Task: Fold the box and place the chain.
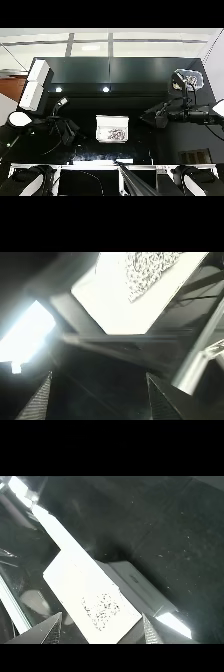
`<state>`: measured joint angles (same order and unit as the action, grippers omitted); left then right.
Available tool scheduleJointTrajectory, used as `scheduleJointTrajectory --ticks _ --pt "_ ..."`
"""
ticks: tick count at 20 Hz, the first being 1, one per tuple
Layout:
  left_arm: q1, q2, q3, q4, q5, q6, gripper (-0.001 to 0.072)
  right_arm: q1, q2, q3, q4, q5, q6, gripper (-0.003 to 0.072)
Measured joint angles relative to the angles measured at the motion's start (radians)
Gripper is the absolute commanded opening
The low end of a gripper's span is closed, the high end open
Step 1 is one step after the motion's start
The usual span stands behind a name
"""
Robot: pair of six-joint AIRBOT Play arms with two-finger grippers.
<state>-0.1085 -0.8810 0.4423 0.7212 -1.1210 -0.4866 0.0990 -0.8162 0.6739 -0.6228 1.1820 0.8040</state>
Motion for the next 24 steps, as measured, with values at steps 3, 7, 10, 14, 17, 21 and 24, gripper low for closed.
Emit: scheduleJointTrajectory --ticks 3,7,10,14,17,21,24 --pt "-0.044 -0.043 -0.034 -0.065 0.097 0.321 0.0708 0.000 0.000 0.000 -0.018 -0.006 0.000 0.0577" --pt "-0.159 -0.127 -0.039 -0.087 0.231 0.537 0.0709 0.000 0.000 0.000 -0.027 -0.026 0.000 0.0708" --pt "-0.226 -0.184 -0.029 -0.094 0.301 0.624 0.0708 0.000 0.000 0.000 -0.032 -0.049 0.000 0.0708" --pt "-0.272 -0.245 -0.003 -0.103 0.317 0.672 0.0709 0.000 0.000 0.000 -0.032 -0.074 0.000 0.0708" --pt "-0.284 -0.284 0.024 -0.109 0.306 0.691 0.0709 0.000 0.000 0.000 -0.033 -0.081 0.001 0.0707" --pt "-0.290 -0.315 0.045 -0.126 0.286 0.699 0.0709 0.000 0.000 0.000 -0.033 -0.085 0.003 0.0707" --pt "-0.291 -0.323 0.050 -0.133 0.281 0.702 0.0708 0.000 0.000 0.000 -0.034 -0.086 0.004 0.0707"
